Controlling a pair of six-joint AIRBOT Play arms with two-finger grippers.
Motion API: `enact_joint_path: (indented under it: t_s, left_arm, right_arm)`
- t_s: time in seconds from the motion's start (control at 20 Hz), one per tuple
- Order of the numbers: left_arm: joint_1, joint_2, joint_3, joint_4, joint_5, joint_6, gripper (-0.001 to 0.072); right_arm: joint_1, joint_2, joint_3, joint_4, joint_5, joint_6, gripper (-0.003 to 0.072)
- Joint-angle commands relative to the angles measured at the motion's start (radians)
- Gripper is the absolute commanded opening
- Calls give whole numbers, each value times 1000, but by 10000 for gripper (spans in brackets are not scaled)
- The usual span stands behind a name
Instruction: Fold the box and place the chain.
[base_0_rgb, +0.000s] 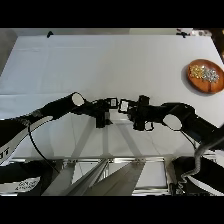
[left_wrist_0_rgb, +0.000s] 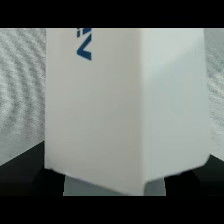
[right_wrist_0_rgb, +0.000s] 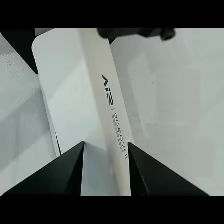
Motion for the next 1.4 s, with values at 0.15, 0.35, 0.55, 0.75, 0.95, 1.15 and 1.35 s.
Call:
enact_joint_path:
  t_s: [0.15, 0.35, 0.55, 0.75, 0.95, 1.15, 1.35]
  left_arm:
    - [0, 0, 0, 1, 0, 1, 212]
    - [0, 0, 0, 1, 0, 1, 212]
    - [0, 0, 0, 1, 0, 1, 212]
    - [0, 0, 0, 1, 0, 1, 212]
    - [0, 0, 0, 1, 0, 1, 212]
    - [0, 0, 0, 1, 1, 1, 212]
    - [0, 0, 0, 1, 0, 1, 212]
  right_arm:
    - [1, 1, -19, 3, -38, 28, 235]
    - [1, 1, -46, 3, -103, 71, 235]
    - [1, 1, -80, 3, -134, 79, 235]
    - [31, 1, -87, 3, -140, 79, 235]
    - [63, -4, -89, 3, -138, 80, 234]
    - [88, -24, -93, 2, -132, 103, 221]
    - [93, -24, -99, 2, -120, 106, 220]
